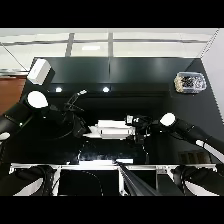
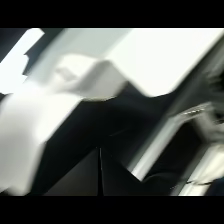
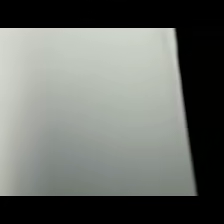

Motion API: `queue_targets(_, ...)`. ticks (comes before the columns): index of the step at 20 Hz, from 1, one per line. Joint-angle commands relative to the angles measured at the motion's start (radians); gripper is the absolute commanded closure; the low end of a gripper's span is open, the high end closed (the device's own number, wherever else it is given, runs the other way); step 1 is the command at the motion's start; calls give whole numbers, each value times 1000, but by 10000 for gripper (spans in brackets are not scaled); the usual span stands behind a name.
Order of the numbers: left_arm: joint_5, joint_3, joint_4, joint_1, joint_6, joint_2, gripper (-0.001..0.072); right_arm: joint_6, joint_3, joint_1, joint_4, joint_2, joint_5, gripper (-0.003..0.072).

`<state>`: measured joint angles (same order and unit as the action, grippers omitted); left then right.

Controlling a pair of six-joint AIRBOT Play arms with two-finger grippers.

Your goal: Fold the box and place the chain.

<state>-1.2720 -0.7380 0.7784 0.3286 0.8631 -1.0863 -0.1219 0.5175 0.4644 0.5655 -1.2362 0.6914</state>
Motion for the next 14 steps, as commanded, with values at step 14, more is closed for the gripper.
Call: queue_targets(14, 563, 246, -660, 2, -654, -11, 684, 3, -1, 1, -1, -1, -2, 453)
